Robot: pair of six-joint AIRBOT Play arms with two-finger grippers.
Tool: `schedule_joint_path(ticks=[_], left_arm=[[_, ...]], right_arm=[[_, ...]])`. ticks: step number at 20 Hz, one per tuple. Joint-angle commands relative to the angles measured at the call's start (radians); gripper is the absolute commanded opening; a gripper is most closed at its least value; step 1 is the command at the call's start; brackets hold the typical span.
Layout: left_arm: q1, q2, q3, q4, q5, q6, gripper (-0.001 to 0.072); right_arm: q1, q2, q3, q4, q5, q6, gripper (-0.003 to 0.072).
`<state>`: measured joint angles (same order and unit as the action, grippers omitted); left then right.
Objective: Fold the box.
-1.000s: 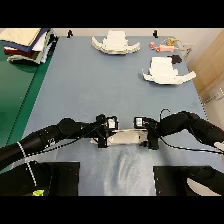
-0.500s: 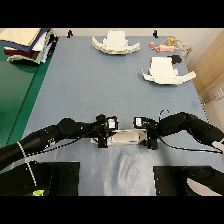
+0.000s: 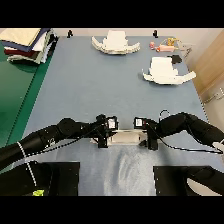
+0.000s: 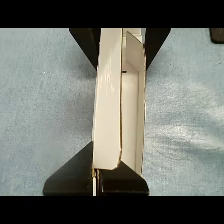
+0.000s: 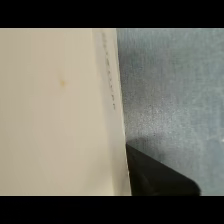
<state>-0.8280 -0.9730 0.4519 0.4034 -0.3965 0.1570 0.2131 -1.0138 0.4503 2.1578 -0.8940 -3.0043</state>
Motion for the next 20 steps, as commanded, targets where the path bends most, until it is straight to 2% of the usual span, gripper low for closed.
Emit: schedule_joint_path(ticks=[1,11,14,20], left_arm=[[0.000,0.000,0.000,0.000,0.001,0.000,0.0017],[-0.002,0.000,0.002,-0.001,-0.009,0.000,0.0018],[-0.002,0.000,0.002,-0.002,-0.044,0.000,0.0018],[-0.002,0.000,0.002,-0.001,-0.033,0.000,0.0018]], right_arm=[[0.001,0.001,0.001,0.000,-0.005,0.001,0.0543],[0.001,0.001,0.001,-0.001,-0.005,0.001,0.0543],[0.001,0.001,0.001,-0.001,-0.005,0.001,0.0543],[0.001,0.001,0.001,-0.004,-0.005,0.001,0.0543]])
